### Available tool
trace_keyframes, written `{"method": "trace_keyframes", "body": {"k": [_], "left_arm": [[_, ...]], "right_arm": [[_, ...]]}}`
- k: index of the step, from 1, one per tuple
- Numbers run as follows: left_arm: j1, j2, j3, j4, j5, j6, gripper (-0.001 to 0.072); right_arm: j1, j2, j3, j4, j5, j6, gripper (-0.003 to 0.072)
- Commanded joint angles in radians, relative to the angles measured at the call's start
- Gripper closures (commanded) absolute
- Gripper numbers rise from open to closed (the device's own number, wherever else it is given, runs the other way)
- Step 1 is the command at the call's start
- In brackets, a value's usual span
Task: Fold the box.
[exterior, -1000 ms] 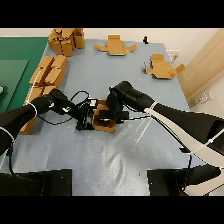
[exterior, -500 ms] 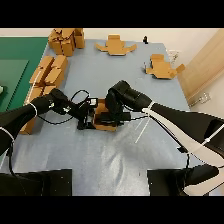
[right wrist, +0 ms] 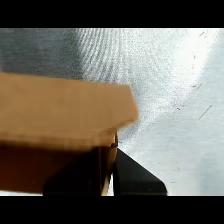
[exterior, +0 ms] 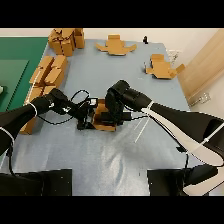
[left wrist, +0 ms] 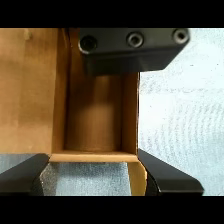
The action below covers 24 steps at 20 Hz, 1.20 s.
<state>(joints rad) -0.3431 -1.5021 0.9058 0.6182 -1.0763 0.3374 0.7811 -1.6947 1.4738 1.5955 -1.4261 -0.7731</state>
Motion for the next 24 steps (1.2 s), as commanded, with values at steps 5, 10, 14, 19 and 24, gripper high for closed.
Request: {"method": "trace_keyframes", "body": {"k": [5,10,14,19,24], "left_arm": [[0.0,0.0,0.0,0.002,0.0,-0.041,0.06],[0.0,0.0,0.0,0.002,-0.004,-0.043,0.06],[0.0,0.0,0.0,0.002,-0.005,-0.043,0.06],[0.0,0.0,0.0,0.002,-0.007,-0.043,0.06],[0.0,0.0,0.0,0.003,-0.008,-0.05,0.06]], "right_arm": [[0.039,-0.106,0.143,-0.182,-0.169,-0.031,0.0675],[0.048,-0.108,0.172,-0.208,-0.179,-0.039,0.0681],[0.048,-0.113,0.172,-0.195,-0.159,-0.04,0.0681],[0.047,-0.113,0.172,-0.106,-0.077,-0.07,0.0372],[0.012,-0.091,0.169,-0.087,-0.078,-0.127,0.0222]]}}
